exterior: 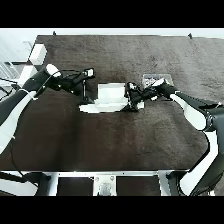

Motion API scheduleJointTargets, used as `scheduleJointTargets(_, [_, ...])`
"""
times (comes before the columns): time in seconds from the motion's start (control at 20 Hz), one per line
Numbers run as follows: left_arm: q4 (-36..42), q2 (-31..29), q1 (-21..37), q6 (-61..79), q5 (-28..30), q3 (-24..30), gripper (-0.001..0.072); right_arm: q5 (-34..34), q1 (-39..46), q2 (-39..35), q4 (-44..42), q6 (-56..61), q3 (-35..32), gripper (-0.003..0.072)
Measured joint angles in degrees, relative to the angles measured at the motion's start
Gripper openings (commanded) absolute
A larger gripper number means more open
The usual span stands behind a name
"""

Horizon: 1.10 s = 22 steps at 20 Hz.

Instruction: Fold the box and place the chain.

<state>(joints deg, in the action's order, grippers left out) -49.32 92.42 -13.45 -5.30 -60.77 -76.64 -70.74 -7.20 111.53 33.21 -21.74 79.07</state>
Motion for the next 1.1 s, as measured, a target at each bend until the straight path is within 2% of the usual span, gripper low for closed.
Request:
scheduleJointTargets(0.3, [-4.68, 2.71, -2.38, -2.91, 0.22, 0.04, 0.0713, 0.00, 0.00, 0.02, -0.02, 0.02, 0.00, 0.0568])
scheduleJointTargets(0.7, [-5.53, 3.69, -3.13, -3.63, 2.47, 0.04, 0.0712, 0.00, 0.00, 0.00, -0.02, 0.04, 0.00, 0.0567])
scheduleJointTargets(1.1, [-6.16, 3.78, -4.42, -2.29, 2.14, 0.04, 0.0712, -0.02, 0.00, 0.00, -0.02, 0.02, 0.00, 0.0567])
